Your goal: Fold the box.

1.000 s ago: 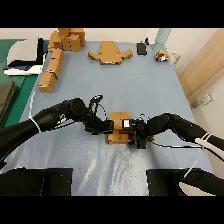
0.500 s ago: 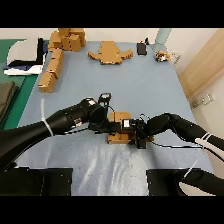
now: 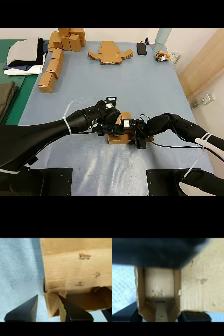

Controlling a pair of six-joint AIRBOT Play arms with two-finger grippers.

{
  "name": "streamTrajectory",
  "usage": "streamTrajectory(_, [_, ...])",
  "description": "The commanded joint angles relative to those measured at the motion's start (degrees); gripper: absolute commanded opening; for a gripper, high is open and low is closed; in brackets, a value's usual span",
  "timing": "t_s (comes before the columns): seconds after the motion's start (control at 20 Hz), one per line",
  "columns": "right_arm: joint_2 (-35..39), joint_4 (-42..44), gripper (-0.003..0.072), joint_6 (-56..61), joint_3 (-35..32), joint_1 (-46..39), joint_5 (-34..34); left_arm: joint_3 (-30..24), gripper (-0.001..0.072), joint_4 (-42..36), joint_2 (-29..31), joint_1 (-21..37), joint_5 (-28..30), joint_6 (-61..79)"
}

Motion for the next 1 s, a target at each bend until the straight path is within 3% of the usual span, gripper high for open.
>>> streamTrajectory(0.0, [0.04,0.02,0.0432,0.00,0.02,0.00,0.00,0.39,0.0417,0.61,-1.86,-0.22,-0.66,-0.83])
streamTrajectory(0.3, [0.04,0.00,0.0432,0.00,0.02,0.00,0.02,0.61,0.0416,0.63,-4.74,-0.20,0.26,-0.50])
streamTrajectory(0.65, [0.04,0.00,0.0432,0.00,0.04,0.00,0.02,0.61,0.0415,0.76,-4.79,-0.22,4.22,-0.48])
streamTrajectory(0.95, [0.04,0.02,0.0432,0.00,0.02,0.00,0.02,0.61,0.0415,0.59,-4.79,-0.20,4.31,-0.59])
